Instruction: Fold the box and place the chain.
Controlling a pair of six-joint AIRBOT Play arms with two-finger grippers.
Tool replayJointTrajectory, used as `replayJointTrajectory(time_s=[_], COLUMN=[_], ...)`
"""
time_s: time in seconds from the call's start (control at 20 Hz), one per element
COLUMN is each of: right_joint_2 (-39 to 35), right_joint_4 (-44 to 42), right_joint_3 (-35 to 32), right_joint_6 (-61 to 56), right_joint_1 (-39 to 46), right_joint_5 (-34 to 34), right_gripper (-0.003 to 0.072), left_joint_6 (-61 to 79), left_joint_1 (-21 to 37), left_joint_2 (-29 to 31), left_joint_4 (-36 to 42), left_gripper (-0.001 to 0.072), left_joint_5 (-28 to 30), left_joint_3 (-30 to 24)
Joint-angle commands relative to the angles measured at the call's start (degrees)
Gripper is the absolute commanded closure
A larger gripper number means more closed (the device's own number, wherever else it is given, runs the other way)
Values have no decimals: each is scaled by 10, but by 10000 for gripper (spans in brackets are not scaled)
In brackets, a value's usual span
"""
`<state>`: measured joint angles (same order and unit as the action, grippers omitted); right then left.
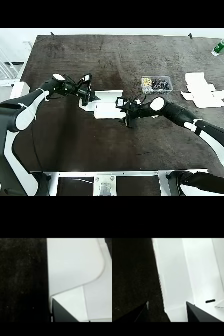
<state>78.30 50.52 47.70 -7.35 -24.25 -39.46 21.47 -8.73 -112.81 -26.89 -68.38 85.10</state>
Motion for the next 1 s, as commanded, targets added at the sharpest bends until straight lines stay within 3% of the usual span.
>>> replayJointTrajectory(time_s=[0.0,0.15,0.65,0.95], right_joint_2=[19,20,31,23], right_joint_4=[6,6,12,12], right_joint_3=[-3,-3,-3,-3], right_joint_6=[1,1,4,0], right_joint_1=[-14,-18,-26,-28], right_joint_5=[44,82,116,106], right_gripper=[135,135,135,135], left_joint_6=[0,0,0,0], left_joint_1=[0,0,0,0], left_joint_2=[0,0,0,0], left_joint_4=[0,0,0,0], left_gripper=[687,688,688,687], left_joint_5=[0,0,0,0], left_joint_3=[0,0,0,0])
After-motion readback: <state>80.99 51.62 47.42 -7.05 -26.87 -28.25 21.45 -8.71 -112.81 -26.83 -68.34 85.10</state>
